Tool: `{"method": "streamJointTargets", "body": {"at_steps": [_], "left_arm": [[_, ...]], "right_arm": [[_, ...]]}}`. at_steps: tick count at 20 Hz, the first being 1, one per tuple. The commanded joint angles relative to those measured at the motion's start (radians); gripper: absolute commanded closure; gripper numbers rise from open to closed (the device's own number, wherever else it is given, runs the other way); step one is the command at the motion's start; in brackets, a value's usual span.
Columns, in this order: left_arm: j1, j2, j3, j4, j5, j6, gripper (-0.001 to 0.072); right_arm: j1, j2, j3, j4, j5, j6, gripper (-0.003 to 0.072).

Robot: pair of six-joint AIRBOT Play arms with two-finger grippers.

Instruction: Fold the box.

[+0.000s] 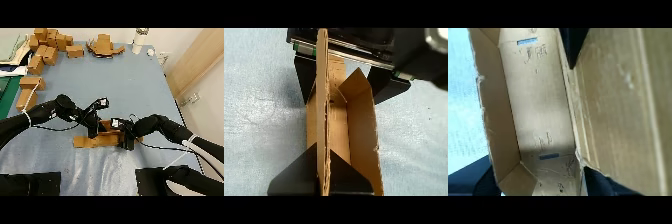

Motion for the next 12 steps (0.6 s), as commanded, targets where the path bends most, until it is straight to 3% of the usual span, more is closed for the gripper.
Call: {"method": "streamJointTargets", "body": {"at_steps": [1, 5, 6, 7, 12], "left_arm": [[0.000, 0.000, 0.000, 0.000, 0.000, 0.000, 0.0697], [0.000, 0.000, 0.000, 0.000, 0.000, 0.000, 0.0697], [0.000, 0.000, 0.000, 0.000, 0.000, 0.000, 0.0697], [0.000, 0.000, 0.000, 0.000, 0.000, 0.000, 0.0697], [0.000, 0.000, 0.000, 0.000, 0.000, 0.000, 0.0697]], "right_arm": [[0.000, -0.018, 0.001, 0.001, 0.010, -0.014, -0.0014], [0.000, -0.027, 0.001, 0.001, 0.010, -0.018, 0.0006], [0.000, -0.027, 0.001, 0.001, 0.008, -0.018, 0.0118], [0.000, -0.027, 0.001, 0.001, 0.008, -0.018, 0.0177], [0.000, -0.027, 0.001, -0.002, 0.008, -0.018, 0.0177]]}}
